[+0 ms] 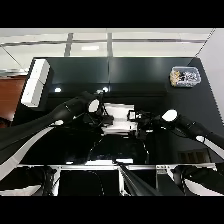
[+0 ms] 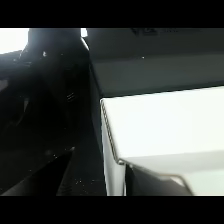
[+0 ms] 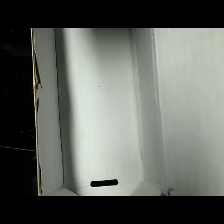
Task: Fold the box and place the chain.
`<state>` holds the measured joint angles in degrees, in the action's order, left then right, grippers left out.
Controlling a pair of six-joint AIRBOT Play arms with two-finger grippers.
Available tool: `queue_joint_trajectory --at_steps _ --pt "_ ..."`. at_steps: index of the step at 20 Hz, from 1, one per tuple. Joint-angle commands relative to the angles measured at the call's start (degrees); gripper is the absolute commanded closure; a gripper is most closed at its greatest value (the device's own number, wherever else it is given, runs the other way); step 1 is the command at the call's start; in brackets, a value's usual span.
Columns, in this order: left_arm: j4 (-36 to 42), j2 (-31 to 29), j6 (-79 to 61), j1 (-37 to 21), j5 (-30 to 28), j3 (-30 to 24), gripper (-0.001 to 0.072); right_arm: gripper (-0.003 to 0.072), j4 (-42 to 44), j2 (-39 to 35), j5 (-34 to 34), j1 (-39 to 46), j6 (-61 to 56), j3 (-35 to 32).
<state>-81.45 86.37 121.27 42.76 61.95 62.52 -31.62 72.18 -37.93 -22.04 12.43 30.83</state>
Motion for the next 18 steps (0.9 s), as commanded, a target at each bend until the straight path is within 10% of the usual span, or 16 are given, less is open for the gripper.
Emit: queue_joint_trajectory --at_steps 1,16,18 --pt "-0.6 0.2 1.9 0.9 -0.5 0.4 0.0360 0.0449 0.0 0.0 0.0 0.0 0.0 0.0" --pt "-0.6 2.9 2.0 2.6 0.2 3.2 0.0444 0.0449 0.0 0.0 0.0 0.0 0.0 0.0" --pt "-0.6 2.9 2.0 2.6 0.2 3.2 0.0635 0.0449 0.0 0.0 0.0 0.0 0.0 0.0"
